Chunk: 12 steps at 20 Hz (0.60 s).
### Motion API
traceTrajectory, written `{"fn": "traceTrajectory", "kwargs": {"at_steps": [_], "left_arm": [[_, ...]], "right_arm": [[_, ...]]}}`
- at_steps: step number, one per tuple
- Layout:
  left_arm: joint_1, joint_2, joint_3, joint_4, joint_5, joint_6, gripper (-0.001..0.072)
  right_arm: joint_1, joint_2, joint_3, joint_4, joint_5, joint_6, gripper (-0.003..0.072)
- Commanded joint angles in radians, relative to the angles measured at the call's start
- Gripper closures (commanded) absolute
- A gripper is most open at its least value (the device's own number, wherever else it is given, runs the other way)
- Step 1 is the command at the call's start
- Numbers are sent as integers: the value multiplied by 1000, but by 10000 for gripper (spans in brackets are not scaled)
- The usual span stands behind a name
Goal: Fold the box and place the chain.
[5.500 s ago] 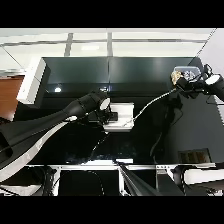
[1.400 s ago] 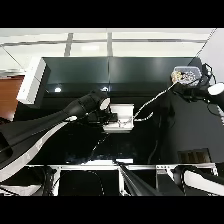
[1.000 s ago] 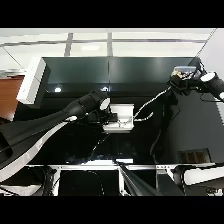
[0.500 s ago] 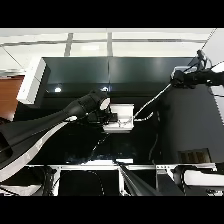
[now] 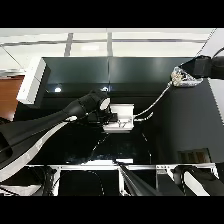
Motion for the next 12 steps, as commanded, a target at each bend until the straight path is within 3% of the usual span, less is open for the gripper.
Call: {"fn": "traceTrajectory", "kwargs": {"at_steps": [1, 7, 12], "left_arm": [[0, 0, 0, 0, 0, 0, 675], [0, 0, 0, 0, 0, 0, 675], [0, 0, 0, 0, -1, 0, 675]], "right_arm": [[84, 71, 0, 202, 27, -58, 659], [339, 22, 0, 208, -34, -76, 659], [413, -38, -1, 191, -31, -47, 659]]}}
